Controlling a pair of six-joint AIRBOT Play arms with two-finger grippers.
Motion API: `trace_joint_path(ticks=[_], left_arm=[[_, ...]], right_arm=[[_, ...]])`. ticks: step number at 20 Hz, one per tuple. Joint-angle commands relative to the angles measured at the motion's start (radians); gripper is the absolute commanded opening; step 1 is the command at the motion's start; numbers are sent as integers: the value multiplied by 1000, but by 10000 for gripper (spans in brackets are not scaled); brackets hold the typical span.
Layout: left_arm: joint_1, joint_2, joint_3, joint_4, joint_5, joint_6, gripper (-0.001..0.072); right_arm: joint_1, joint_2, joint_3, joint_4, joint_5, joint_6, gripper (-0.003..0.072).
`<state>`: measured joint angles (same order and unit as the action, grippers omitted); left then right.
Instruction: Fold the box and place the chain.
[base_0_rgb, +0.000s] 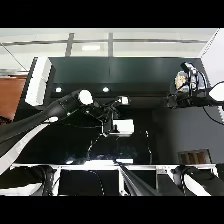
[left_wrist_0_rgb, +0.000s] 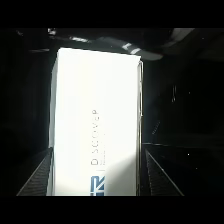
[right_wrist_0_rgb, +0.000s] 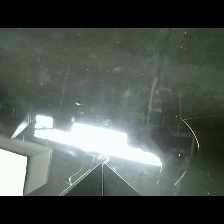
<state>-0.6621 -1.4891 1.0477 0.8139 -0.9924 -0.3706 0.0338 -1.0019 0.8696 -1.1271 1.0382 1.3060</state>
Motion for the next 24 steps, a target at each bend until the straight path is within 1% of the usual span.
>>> trace_joint_path(ticks=[1,7,10,12,13,14,15,16,18,20,22,24], left_arm=[[-25,-1,1,47,21,6,696],[-93,-17,1,141,151,7,697],[-130,-36,1,148,233,7,696],[-137,-40,1,151,223,7,696],[-136,-40,1,161,204,7,685],[-135,-40,1,179,177,3,569],[-135,-38,1,205,142,3,335],[-132,-33,1,232,110,-33,228],[-97,-13,0,281,40,-209,228],[-23,20,-4,393,-51,-392,227],[89,66,-4,502,-164,-544,227],[232,120,-4,573,-272,-672,227]], right_arm=[[0,1,1,0,1,0,8],[0,1,1,0,10,0,8],[0,1,1,0,13,0,8],[0,1,1,0,18,0,9],[0,1,1,0,19,0,8],[0,1,1,0,19,0,8],[0,1,1,0,19,0,8],[0,1,1,0,19,0,8],[0,1,1,-11,18,-1,8],[0,1,1,-32,22,-1,8],[0,1,1,-35,22,-1,8],[0,1,1,-38,18,-1,8]])
